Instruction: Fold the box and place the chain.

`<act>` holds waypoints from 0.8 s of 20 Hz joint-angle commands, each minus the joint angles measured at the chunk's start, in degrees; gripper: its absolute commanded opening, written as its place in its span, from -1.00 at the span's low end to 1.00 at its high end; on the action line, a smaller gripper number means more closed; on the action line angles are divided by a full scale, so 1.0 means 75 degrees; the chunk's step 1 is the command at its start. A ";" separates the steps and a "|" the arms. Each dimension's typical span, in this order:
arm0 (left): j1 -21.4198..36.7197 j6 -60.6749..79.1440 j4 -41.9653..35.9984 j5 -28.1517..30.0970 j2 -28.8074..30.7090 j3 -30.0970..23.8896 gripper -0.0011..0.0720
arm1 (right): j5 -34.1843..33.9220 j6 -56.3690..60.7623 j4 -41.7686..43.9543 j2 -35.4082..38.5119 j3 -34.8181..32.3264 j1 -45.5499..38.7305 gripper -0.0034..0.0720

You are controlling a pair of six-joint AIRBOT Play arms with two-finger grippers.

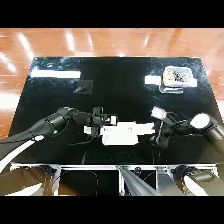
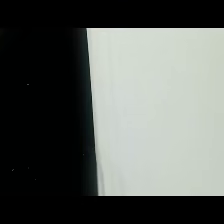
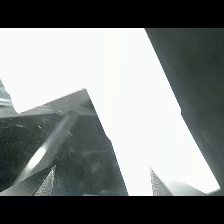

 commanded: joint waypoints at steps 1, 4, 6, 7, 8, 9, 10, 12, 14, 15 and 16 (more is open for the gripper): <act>0.0006 0.0000 0.0003 -0.0023 -0.0006 -0.0003 -0.91 | -0.0842 -0.0973 0.0221 -0.0029 -0.0306 0.0991 0.99; 0.0006 0.0000 0.0000 -0.0020 -0.0006 -0.0003 -0.91 | -0.1032 -0.0979 0.0227 -0.0052 -0.0315 0.1708 0.99; 0.0006 0.0000 0.0000 -0.0020 -0.0006 -0.0003 -0.91 | -0.1183 -0.0979 0.0227 -0.0052 -0.0315 0.2084 0.99; 0.0006 0.0000 0.0000 -0.0023 -0.0006 -0.0003 -0.91 | -0.1291 -0.0979 0.0227 -0.0052 -0.0315 0.2203 0.99; 0.0006 -0.0003 -0.0003 -0.0023 -0.0006 -0.0003 -0.91 | -0.1445 -0.0979 0.0227 -0.0052 -0.0315 0.2282 0.99; 0.0006 0.0000 -0.0003 -0.0020 -0.0006 -0.0003 -0.91 | -0.1635 -0.0982 0.0227 -0.0052 -0.0315 0.2343 0.99; 0.0006 0.0000 -0.0006 -0.0020 -0.0006 -0.0003 -0.91 | -0.1830 -0.0982 0.0230 -0.0052 -0.0315 0.2416 0.99; 0.0006 0.0000 -0.0026 -0.0020 -0.0006 -0.0003 -0.91 | -0.2075 -0.1026 0.0230 -0.0055 -0.0315 0.2570 0.99; 0.0006 0.0000 -0.0026 -0.0020 -0.0006 -0.0003 -0.91 | -0.2259 -0.1040 0.0300 -0.0058 -0.0321 0.2702 0.99; 0.0006 0.0000 -0.0026 -0.0020 -0.0006 -0.0003 -0.91 | -0.2355 -0.1046 0.0449 -0.0061 -0.0329 0.2763 0.99; 0.0006 0.0000 -0.0026 -0.0023 -0.0006 -0.0003 -0.91 | -0.2398 -0.1061 0.0557 -0.0076 -0.0329 0.2821 0.99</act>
